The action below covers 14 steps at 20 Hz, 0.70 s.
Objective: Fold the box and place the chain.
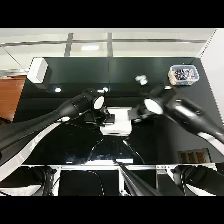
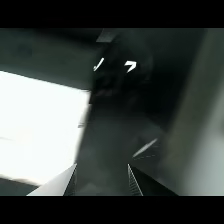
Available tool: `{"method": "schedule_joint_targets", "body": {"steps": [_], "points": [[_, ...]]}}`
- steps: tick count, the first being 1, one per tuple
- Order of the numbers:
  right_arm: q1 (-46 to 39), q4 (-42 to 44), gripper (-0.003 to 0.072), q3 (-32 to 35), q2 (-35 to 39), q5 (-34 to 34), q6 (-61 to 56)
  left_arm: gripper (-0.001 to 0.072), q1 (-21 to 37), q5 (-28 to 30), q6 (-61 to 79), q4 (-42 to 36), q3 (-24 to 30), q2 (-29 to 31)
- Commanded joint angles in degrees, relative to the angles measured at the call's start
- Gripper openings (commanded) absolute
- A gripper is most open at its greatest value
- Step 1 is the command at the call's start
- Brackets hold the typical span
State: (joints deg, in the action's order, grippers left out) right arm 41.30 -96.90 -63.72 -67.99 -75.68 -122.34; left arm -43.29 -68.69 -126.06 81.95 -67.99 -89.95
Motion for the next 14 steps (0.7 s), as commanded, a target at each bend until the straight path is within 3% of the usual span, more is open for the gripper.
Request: {"method": "schedule_joint_targets", "body": {"steps": [1,2,4,5,6,9,11,14], "points": [[-2.25,-30.03,0.0375,0.85,8.02,-4.66,1.44,0.0025,0.02,0.13,-0.02,0.02,-0.02,0.00],[-5.57,-35.15,0.0375,1.75,8.04,-3.28,0.87,0.0025,0.02,0.09,-0.02,0.00,-0.02,0.00],[-15.52,-34.86,0.0379,4.37,7.98,7.65,-2.36,0.0025,0.02,0.04,-0.02,0.00,-0.02,0.00],[-20.74,-32.63,0.0501,5.95,7.85,14.19,-7.15,0.0025,0.02,0.04,-0.02,0.00,-0.02,0.00],[-26.43,-27.76,0.0720,7.28,7.32,20.72,-8.70,0.0025,0.02,0.04,-0.02,0.00,-0.02,0.00],[-38.99,-10.36,0.0720,6.82,1.31,32.72,-2.62,0.0025,0.02,0.09,-0.02,0.02,-0.02,0.00],[-44.04,-4.09,0.0720,1.22,-5.92,32.74,-0.90,0.0025,0.02,-0.28,-0.02,0.00,-0.02,0.00],[-48.13,4.87,0.0720,-16.94,-20.92,23.04,6.47,0.0025,0.02,-0.85,0.00,0.02,-0.02,0.00]]}}
